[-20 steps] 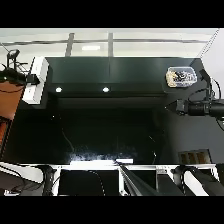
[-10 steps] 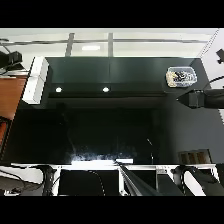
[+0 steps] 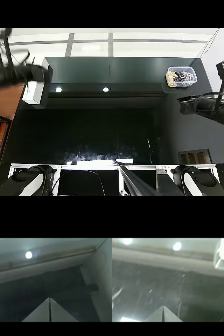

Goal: Fold the box and place the chain.

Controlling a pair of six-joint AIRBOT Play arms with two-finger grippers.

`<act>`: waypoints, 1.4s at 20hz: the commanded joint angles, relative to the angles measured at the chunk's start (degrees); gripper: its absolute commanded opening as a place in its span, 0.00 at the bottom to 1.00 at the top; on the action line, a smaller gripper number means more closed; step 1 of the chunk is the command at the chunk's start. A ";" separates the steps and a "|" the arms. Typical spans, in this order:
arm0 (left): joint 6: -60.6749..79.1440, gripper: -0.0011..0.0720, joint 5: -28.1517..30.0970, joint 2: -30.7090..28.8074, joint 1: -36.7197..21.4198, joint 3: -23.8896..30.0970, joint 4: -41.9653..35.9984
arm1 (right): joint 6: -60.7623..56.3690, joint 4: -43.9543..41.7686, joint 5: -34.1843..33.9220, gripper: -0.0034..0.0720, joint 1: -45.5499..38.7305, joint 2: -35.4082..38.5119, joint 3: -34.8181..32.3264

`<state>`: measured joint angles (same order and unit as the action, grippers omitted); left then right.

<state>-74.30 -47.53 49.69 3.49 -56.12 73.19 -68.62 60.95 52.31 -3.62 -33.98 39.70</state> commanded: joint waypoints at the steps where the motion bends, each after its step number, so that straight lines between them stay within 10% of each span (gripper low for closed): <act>1: 0.81 0.05 11.13 -14.21 1.33 19.04 -0.55 | 0.04 1.73 -10.64 0.06 0.94 0.59 -5.92; 28: 0.20 0.05 11.15 -18.21 -1.81 23.12 -1.27 | 0.04 3.17 -6.23 0.06 0.96 0.61 -5.92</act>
<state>-74.13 -36.38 31.53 1.72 -33.01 71.92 -68.55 64.14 46.09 -2.72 -33.39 33.80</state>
